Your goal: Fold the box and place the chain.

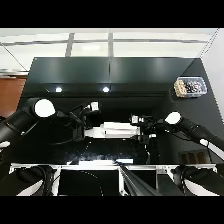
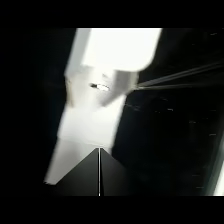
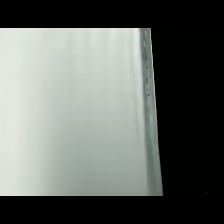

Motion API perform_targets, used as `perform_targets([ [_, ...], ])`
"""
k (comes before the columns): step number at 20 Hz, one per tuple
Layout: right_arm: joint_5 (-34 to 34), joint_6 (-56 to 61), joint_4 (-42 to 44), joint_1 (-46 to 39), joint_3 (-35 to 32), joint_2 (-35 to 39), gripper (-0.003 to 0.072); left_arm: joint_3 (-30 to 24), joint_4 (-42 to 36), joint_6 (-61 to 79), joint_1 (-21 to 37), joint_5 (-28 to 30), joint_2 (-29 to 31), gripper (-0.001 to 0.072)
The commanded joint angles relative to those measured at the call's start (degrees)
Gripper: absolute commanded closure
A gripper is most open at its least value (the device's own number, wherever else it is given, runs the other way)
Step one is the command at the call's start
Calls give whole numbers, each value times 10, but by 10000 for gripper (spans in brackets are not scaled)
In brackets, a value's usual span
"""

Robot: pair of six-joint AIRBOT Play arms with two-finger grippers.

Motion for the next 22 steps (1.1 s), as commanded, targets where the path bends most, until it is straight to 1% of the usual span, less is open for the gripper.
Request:
perform_targets([
  [1, 0, 0, 0, 0, 0, 0, 252, -23, -154, -90, -4, -45, 16, 681],
  [2, 0, 0, 0, 0, 0, 0, 252, -42, -230, -78, -7, -2, 9, 681],
  [3, 0, 0, 0, 0, 0, 0, 252, -61, -299, -56, -11, 52, -1, 681],
  [5, 0, 0, 0, 0, 0, 0, 252, -86, -412, 13, -13, 154, -28, 682],
  [6, 0, 0, 0, 0, 0, 0, 252, -91, -449, 50, -13, 204, -43, 683],
  [8, 0, 0, 0, 0, 0, 0, 251, -90, -458, 116, -16, 314, -72, 684],
  [9, 0, 0, 0, 0, 0, 0, 252, -89, -458, 118, -18, 367, -85, 684],
  [10, 0, 0, 0, 0, 0, 0, 252, -87, -457, 118, -17, 394, -95, 683],
  [11, 0, 0, 0, 0, 0, 0, 251, -82, -436, 118, -16, 394, -108, 684],
  [12, 0, 0, 0, 0, 0, 0, 252, -74, -405, 116, -17, 372, -121, 684],
  [15, 0, 0, 0, 0, 0, 0, 251, -41, -329, 110, -17, 255, -168, 684],
  [17, 0, 0, 0, 0, 0, 0, 252, -23, -259, 45, -17, 244, -188, 684],
  [19, 0, 0, 0, 0, 0, 0, 252, -8, -180, -5, -17, 241, -192, 684],
  [22, 0, 0, 0, 0, 0, 0, 252, 16, -145, -6, -17, 200, -190, 684],
])
